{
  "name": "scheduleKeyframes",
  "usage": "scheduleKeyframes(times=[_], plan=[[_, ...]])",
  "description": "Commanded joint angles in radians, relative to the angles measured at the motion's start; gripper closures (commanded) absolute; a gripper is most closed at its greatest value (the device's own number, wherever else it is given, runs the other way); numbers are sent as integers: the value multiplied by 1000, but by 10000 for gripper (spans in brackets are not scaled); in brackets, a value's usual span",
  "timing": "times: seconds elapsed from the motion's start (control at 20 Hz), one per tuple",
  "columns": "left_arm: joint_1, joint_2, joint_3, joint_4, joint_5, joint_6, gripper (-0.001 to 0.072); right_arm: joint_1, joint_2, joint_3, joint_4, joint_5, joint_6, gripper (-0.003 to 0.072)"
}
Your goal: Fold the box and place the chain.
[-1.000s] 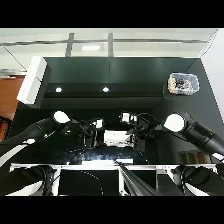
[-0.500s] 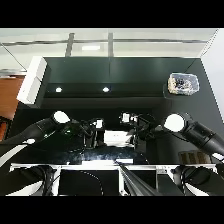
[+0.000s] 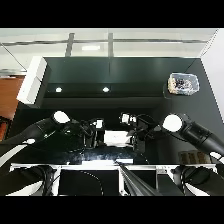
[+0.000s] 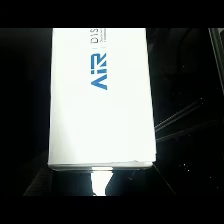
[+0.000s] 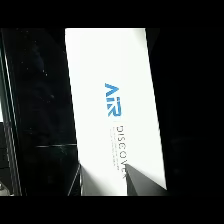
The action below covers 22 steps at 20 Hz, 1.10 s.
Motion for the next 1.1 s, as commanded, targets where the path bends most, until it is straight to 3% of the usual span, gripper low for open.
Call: scheduleKeyframes(times=[0.0, 0.15, 0.25, 0.3, 0.35, 0.4, 0.45, 0.7, 1.05], plan=[[-1, -1, 0, 0, 0, 0, 313, 0, -4, -10, -3, 10, 11, 348], [-1, -1, 0, 0, 0, 0, 313, -5, 29, 12, -6, 30, 117, 348], [-1, -1, 0, 0, 0, 0, 313, -42, 82, 30, -37, 99, 308, 350], [-1, -1, 0, 0, 0, 0, 313, -82, 104, 33, -77, 177, 422, 393], [-1, -1, 0, 0, 0, 0, 313, -126, 109, 32, -90, 261, 503, 588], [-1, -1, 0, 0, 0, 0, 313, -164, 109, 23, -56, 328, 534, 674], [-1, -1, 0, 0, 0, 0, 313, -193, 109, -2, 19, 345, 534, 675], [-1, -1, 0, 0, 0, 0, 313, -203, 57, -183, 534, 64, 514, 675], [-1, -1, 0, 0, 0, 0, 313, -203, -47, -185, 537, 21, 515, 675]])
